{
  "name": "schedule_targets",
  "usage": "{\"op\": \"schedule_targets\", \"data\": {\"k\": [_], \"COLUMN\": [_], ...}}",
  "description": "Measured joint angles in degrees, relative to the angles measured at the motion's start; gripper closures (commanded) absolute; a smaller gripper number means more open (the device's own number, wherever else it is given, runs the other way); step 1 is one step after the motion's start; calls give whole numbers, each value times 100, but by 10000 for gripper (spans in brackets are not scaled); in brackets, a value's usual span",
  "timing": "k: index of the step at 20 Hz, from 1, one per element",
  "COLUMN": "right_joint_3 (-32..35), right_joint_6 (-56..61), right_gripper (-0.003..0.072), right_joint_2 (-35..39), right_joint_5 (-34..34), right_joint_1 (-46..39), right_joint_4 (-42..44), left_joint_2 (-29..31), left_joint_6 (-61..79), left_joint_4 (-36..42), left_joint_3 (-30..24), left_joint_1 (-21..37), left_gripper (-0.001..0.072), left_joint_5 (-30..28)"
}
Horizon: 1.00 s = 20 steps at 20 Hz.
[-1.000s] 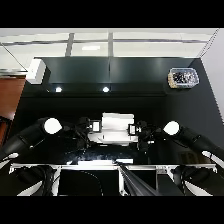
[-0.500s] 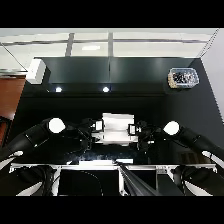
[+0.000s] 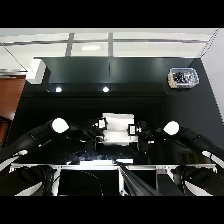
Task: Fold the box and place the chain.
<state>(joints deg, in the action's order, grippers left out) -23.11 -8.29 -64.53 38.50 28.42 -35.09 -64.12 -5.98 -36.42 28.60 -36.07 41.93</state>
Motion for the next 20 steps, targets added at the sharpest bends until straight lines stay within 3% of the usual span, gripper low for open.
{"op": "schedule_targets", "data": {"k": [3, 4, 5, 6, 7, 8, 9, 11, 13, 17, 20], "right_joint_3": [0, 0, 0, 0, 0, 0, 0, 0, 2, 2, 2], "right_joint_6": [0, 0, 0, -2, -2, -2, -2, 11, 11, 15, 13], "right_gripper": [264, 264, 264, 264, 264, 264, 264, 264, 264, 264, 264], "right_joint_2": [0, 0, 0, 0, 2, 2, 0, 0, 0, 0, 0], "right_joint_5": [0, 0, 0, 0, 4, 4, 4, 2, 2, -2, -4], "right_joint_1": [0, 0, 0, 0, 0, 0, 0, 0, 0, 0, 0], "right_joint_4": [0, 2, 2, 0, 0, 0, 2, 11, 13, 17, 17], "left_joint_2": [-87, -105, -114, -122, -129, -133, -136, -140, -138, 116, 629], "left_joint_6": [0, 0, 0, 0, -13, -24, -46, -48, -72, -503, -1460], "left_joint_4": [157, 181, 201, 216, 223, 227, 238, 260, 258, -127, -614], "left_joint_3": [0, 0, 0, 0, 0, 0, 0, 0, 0, 57, 85], "left_joint_1": [-83, -96, -107, -114, -120, -125, -125, -133, -131, 74, 643], "left_gripper": [490, 453, 325, 268, 268, 291, 484, 440, 674, 684, 684], "left_joint_5": [-79, -92, -103, -131, -149, -151, -149, -122, -131, -79, 192]}}
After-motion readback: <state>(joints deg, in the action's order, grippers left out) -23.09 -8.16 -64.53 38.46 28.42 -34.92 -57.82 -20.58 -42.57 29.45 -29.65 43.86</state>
